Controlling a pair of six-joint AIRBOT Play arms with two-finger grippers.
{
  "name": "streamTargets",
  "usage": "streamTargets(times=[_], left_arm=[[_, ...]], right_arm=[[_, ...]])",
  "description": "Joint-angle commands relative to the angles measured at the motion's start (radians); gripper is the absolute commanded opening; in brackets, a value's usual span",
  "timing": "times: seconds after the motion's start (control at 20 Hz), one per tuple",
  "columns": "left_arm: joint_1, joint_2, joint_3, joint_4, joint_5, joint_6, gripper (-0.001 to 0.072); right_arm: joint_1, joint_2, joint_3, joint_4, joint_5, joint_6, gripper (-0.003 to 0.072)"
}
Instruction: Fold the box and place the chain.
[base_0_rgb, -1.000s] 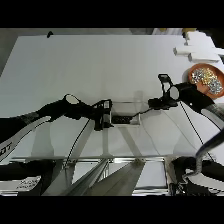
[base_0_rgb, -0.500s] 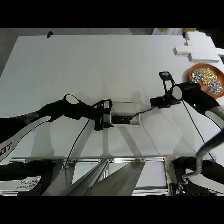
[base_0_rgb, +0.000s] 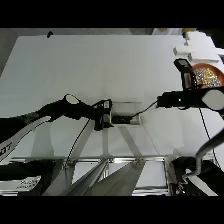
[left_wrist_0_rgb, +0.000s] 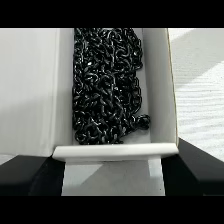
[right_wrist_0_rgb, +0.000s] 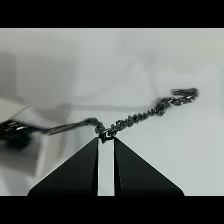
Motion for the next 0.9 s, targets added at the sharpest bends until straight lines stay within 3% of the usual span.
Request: streamTargets(times=[0.0, 0.45, 0.6, 0.85], left_arm=[[0.0, 0.0, 0.0, 0.0, -0.002, 0.0, 0.0204], [0.0, 0.0, 0.0, 0.0, -0.002, 0.0, 0.0204], [0.0, 0.0, 0.0, 0.0, -0.002, 0.0, 0.0204], [0.0, 0.0, 0.0, 0.0, -0.002, 0.0, 0.0204]], right_arm=[[0.0, 0.13, 0.001, 0.237, 0.066, -0.106, 0.001], [0.0, 0.177, 0.001, 0.718, 0.081, -0.332, 0.0011], [0.032, 0.173, -0.014, 0.741, 0.013, -0.395, 0.0011], [0.225, 0.069, -0.039, 0.753, -0.19, -0.471, 0.0011]])
